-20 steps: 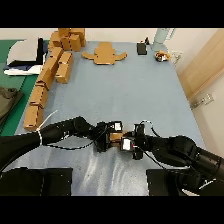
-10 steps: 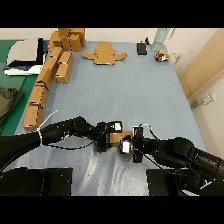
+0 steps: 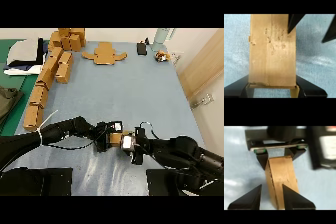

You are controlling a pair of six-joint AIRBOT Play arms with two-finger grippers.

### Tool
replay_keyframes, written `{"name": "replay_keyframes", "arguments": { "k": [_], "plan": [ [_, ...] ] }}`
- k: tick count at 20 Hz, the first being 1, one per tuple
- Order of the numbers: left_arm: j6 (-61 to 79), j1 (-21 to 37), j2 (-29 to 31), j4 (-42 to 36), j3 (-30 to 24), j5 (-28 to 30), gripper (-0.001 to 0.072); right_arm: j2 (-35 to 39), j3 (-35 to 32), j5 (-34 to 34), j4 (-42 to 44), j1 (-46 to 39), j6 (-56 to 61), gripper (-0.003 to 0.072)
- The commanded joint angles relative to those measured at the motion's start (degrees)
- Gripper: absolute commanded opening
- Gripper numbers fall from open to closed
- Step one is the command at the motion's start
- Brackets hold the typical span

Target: Fold the box.

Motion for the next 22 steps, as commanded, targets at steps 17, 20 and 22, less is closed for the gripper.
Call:
{"name": "replay_keyframes", "arguments": {
  "k": [17,20,22],
  "plan": [
    [0.0,0.0,0.0,0.0,0.0,0.0,0.0472,-7.4,2.0,-19.8,42.5,-25.7,12.2,0.0002],
    [0.0,0.0,0.0,0.0,0.0,0.0,0.0472,-14.7,5.8,-34.6,53.5,-43.1,-2.3,0.0003],
    [0.0,0.0,0.0,0.0,0.0,0.0,0.0472,-17.8,7.0,-39.5,55.3,-50.0,-3.6,0.0004]
  ]
}}
